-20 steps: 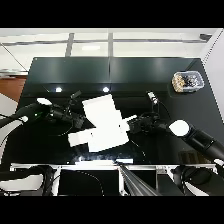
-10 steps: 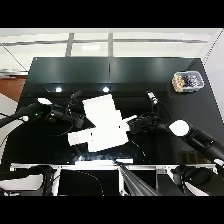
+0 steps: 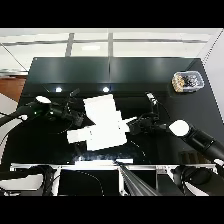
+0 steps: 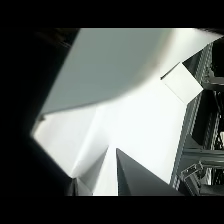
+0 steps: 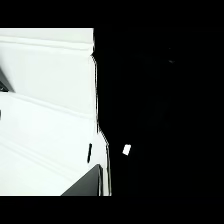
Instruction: Fold the box and place the chain.
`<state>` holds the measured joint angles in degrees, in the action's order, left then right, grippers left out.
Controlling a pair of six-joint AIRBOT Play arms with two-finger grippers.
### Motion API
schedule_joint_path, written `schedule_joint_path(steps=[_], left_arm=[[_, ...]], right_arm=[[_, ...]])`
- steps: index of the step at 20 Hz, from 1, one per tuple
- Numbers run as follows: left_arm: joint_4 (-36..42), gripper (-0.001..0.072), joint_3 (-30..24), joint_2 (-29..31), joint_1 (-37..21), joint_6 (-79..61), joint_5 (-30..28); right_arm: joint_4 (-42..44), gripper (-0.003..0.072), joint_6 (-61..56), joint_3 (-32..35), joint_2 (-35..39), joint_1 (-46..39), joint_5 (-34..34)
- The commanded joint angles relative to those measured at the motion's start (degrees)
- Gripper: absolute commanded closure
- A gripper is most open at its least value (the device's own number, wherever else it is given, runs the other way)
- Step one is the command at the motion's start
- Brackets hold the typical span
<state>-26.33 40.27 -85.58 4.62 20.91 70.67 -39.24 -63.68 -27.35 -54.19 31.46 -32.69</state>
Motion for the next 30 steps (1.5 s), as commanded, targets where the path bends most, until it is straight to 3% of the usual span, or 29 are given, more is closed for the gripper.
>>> schedule_joint_path(steps=[1,4,5,6,7,8,13,18,20,22,25,30], left_arm=[[-0.2,0.0528,0.3,0.0,0.0,-0.6,0.1],[-0.2,0.0576,0.3,0.0,0.0,-1.3,0.2],[-0.2,0.0649,0.3,0.0,0.0,-1.3,0.3],[-0.2,0.0678,0.3,0.0,0.0,-2.6,0.5],[-0.2,0.0679,0.3,0.0,0.0,-4.4,1.2],[-0.2,0.0680,0.3,0.0,0.0,-5.0,1.6],[-3.3,0.0684,0.3,3.4,3.0,-6.3,-3.3],[-1.5,0.0684,-0.3,15.9,13.4,-15.6,-14.5],[3.4,0.0682,-2.2,19.0,17.1,-26.0,-19.1],[3.7,0.0681,-3.4,18.6,18.7,-32.7,-20.2],[-0.8,0.0681,-4.1,16.1,18.8,-32.9,-21.2],[-2.3,0.0681,-4.1,12.9,18.8,-32.9,-25.4]], right_arm=[[0.0,0.0642,0.0,0.0,0.0,0.1,-0.1],[0.0,0.0642,0.0,0.0,0.0,0.0,-0.2],[-0.2,0.0608,0.0,0.0,0.0,-0.1,-0.5],[-0.3,0.0437,0.0,0.0,0.1,-0.5,-1.2],[-0.5,0.0164,0.0,0.0,0.2,-1.7,-2.5],[-0.9,0.0011,0.0,-0.2,0.5,-3.5,-4.3],[-20.8,-0.0008,0.1,-8.1,5.8,-17.1,-20.3],[-36.3,-0.0007,1.7,-14.5,7.6,-22.9,-25.8],[-37.1,-0.0007,3.1,-13.9,7.5,-22.8,-24.8],[-36.9,-0.0006,3.1,-13.2,7.5,-22.7,-23.6],[-35.6,-0.0007,5.6,-11.8,7.5,-22.7,-22.1],[-26.1,-0.0007,16.4,-9.6,7.5,-21.7,-20.4]])
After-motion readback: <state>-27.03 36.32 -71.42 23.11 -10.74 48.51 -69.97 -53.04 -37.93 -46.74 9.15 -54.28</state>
